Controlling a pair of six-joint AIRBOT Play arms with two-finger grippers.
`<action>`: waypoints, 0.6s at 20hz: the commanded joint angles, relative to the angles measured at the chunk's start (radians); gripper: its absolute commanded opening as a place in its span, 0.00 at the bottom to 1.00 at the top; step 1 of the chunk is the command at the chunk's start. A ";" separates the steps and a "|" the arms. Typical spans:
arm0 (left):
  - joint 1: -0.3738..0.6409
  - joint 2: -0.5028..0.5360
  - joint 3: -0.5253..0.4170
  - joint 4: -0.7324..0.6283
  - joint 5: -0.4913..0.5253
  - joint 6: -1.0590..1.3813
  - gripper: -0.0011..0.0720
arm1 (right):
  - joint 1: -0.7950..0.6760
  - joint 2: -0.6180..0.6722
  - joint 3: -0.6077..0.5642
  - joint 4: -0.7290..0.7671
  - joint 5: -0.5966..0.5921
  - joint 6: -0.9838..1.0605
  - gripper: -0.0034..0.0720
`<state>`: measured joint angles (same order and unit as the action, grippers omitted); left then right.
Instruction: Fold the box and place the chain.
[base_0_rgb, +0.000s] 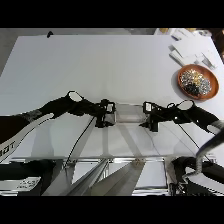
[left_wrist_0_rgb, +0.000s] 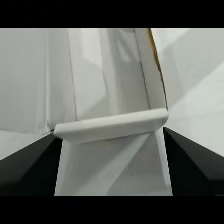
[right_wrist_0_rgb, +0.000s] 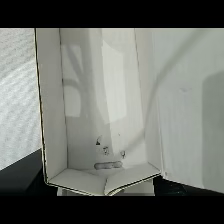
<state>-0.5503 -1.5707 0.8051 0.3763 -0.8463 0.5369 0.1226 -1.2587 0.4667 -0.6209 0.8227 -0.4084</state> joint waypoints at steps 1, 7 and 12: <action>-0.023 -0.023 0.000 -0.044 0.006 0.006 0.98 | 0.000 0.001 0.000 0.000 0.000 0.000 0.47; -0.032 -0.025 0.000 -0.073 0.025 0.017 0.97 | 0.000 0.001 0.000 0.000 0.000 0.000 0.47; -0.048 -0.025 0.000 -0.076 0.051 0.016 0.89 | 0.000 0.001 0.000 0.000 0.000 0.000 0.47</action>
<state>-0.5922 -1.5948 0.8051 0.3061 -0.8082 0.5510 0.1226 -1.2587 0.4671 -0.6212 0.8227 -0.4088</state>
